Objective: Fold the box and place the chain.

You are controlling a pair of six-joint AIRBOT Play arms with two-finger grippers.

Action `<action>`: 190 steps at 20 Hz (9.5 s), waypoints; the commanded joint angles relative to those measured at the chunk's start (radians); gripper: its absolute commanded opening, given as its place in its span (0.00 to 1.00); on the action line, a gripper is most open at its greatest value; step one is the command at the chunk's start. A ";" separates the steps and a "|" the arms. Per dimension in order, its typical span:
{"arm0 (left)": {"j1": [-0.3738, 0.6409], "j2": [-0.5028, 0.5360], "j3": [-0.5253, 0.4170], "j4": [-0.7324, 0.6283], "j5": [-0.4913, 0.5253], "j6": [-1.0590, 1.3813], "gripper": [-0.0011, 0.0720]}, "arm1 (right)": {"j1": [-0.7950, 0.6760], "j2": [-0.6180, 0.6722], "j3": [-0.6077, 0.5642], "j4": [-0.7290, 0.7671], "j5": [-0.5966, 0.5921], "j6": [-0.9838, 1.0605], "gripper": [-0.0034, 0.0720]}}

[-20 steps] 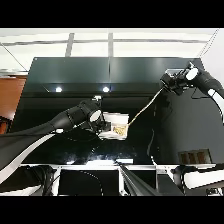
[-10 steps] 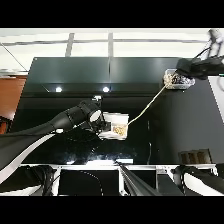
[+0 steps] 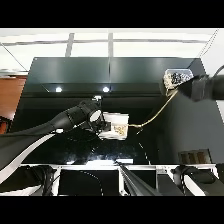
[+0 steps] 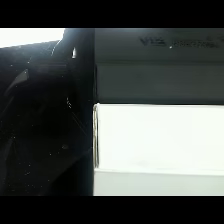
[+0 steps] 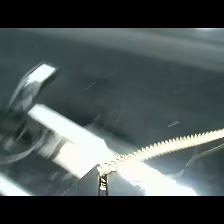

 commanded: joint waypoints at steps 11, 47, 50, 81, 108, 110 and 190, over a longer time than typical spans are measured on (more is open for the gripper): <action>0.001 0.000 0.001 0.000 -0.005 0.000 0.06 | 0.507 -0.116 -0.398 0.210 -0.562 0.068 0.06; 0.001 0.000 0.001 -0.004 -0.035 0.000 0.06 | -0.152 -0.914 0.019 -0.167 -0.758 0.490 0.94; 0.001 0.000 0.001 -0.003 -0.034 0.000 0.06 | -0.154 -0.925 0.052 -0.167 -0.700 0.456 0.07; 0.001 0.000 0.001 -0.003 -0.034 0.000 0.06 | 0.332 -0.031 -0.330 0.176 -0.379 0.033 0.06; 0.001 0.000 0.001 -0.007 -0.034 0.000 0.06 | 0.340 -0.026 -0.859 -0.124 -0.825 -0.582 1.00; 0.001 0.000 0.001 -0.007 -0.034 0.000 0.06 | 0.366 -0.057 -0.857 -0.105 -0.828 -0.780 1.00; 0.228 0.349 0.068 -0.081 -0.259 0.690 0.78 | 0.049 -0.072 -0.336 0.280 -0.143 -0.261 0.70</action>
